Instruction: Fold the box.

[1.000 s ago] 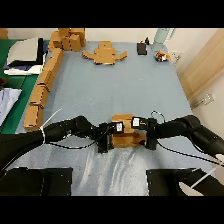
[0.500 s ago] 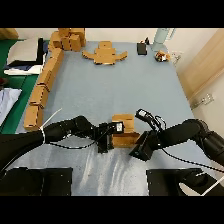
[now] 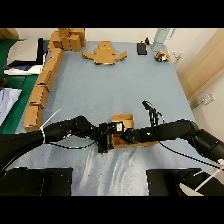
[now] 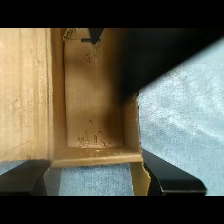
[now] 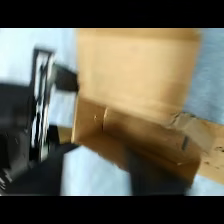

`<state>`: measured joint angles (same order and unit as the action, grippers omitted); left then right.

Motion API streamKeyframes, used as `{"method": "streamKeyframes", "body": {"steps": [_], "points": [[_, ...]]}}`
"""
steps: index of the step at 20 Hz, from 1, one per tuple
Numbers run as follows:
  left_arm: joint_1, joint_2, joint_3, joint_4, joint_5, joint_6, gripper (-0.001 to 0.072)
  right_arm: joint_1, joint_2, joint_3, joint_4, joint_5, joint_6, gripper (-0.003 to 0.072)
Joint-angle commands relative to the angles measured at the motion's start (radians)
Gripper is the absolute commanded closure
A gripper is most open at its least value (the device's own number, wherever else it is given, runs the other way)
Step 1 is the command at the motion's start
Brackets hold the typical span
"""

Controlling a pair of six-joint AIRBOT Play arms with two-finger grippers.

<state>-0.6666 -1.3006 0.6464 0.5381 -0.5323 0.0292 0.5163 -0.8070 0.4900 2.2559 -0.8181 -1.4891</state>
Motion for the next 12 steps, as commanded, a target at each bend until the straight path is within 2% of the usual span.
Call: {"method": "streamKeyframes", "body": {"steps": [1,5,7,10,12], "points": [[-0.001,0.0,0.0,0.0,0.001,0.0,0.0343,0.003,-0.05,0.015,0.006,0.078,0.214,0.067],[-0.001,0.0,0.0,0.0,0.0,0.0,0.0343,0.002,-0.046,0.065,-0.023,0.079,0.215,0.0671],[0.0,0.0,0.0,0.0,0.001,0.0,0.0343,-0.001,-0.058,0.1,-0.087,0.117,0.195,0.0671],[-0.001,0.0,0.0,0.0,0.0,0.0,0.0343,-0.047,-0.14,0.167,-0.19,0.101,0.191,0.0671],[-0.001,0.0,0.0,0.0,0.0,0.0,0.0343,-0.072,-0.213,0.188,-0.195,0.097,0.126,0.0682]]}}
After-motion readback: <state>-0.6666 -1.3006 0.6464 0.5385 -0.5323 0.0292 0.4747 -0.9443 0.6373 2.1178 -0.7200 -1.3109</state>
